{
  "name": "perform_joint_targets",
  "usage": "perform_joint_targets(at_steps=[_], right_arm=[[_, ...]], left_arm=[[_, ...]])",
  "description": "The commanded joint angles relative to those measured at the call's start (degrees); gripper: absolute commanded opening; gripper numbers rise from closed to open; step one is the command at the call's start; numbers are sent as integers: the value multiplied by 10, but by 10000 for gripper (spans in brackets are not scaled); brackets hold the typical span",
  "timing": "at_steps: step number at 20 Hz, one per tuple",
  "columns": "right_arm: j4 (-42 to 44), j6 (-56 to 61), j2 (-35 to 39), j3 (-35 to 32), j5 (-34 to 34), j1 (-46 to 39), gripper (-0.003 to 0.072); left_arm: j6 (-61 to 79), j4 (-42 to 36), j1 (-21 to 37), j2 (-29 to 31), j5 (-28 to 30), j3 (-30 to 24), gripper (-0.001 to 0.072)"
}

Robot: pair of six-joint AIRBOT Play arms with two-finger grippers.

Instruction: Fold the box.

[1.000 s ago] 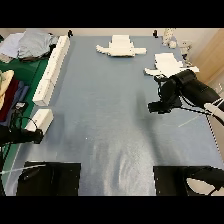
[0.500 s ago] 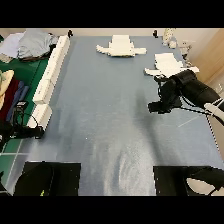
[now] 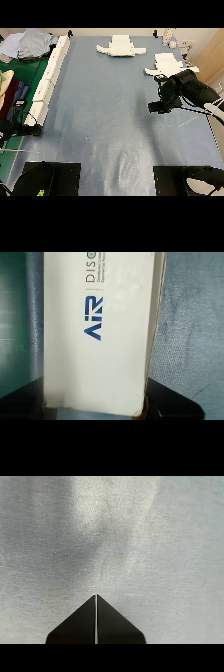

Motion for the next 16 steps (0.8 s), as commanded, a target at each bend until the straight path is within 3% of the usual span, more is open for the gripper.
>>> perform_joint_targets(at_steps=[1, 15, 16], right_arm=[[0, 0, 0, 0, 0, 0, 16], [0, 0, 0, 0, 0, 0, 16], [0, 0, 0, 0, 0, 0, 16]], left_arm=[[3, 7, 0, -1, 24, 1, 471], [15, 5, 0, -1, 22, 1, 477], [15, 5, 0, -1, 21, 1, 616]])
